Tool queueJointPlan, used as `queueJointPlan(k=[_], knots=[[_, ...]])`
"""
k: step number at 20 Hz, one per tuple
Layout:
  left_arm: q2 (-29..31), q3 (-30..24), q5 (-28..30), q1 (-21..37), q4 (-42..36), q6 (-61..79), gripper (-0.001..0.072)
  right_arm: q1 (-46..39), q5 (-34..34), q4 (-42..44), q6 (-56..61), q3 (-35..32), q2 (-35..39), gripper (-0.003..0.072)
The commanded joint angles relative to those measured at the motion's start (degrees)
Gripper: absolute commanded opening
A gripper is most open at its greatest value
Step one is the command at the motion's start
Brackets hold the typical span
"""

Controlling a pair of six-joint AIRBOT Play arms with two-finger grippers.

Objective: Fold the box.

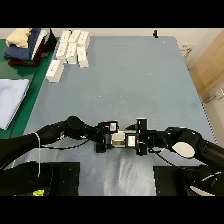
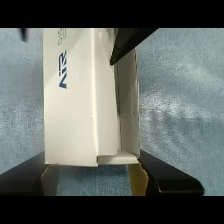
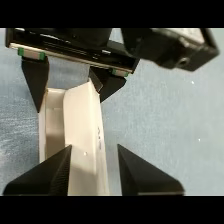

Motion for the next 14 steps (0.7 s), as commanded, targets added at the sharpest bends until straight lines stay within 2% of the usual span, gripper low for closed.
queueJointPlan(k=[1,5,6,9,14], knots=[[0.0,0.0,-0.1,0.0,0.1,0.0,0.0405,0.0,3.6,2.8,0.0,0.0,-0.2,0.0379],[0.0,0.0,-0.1,0.0,0.1,0.0,0.0405,0.1,6.5,5.0,0.0,-0.6,-0.5,0.0369],[0.0,0.0,-0.1,0.0,0.1,0.0,0.0405,0.1,6.4,5.0,0.0,-0.9,-0.8,0.0329],[0.0,0.0,-0.1,0.0,0.1,0.0,0.0405,0.1,6.4,5.3,0.0,-0.9,-1.5,0.0280],[0.0,0.0,-0.1,0.0,0.1,0.0,0.0405,0.1,6.7,6.8,0.1,-0.9,-1.1,0.0282]])
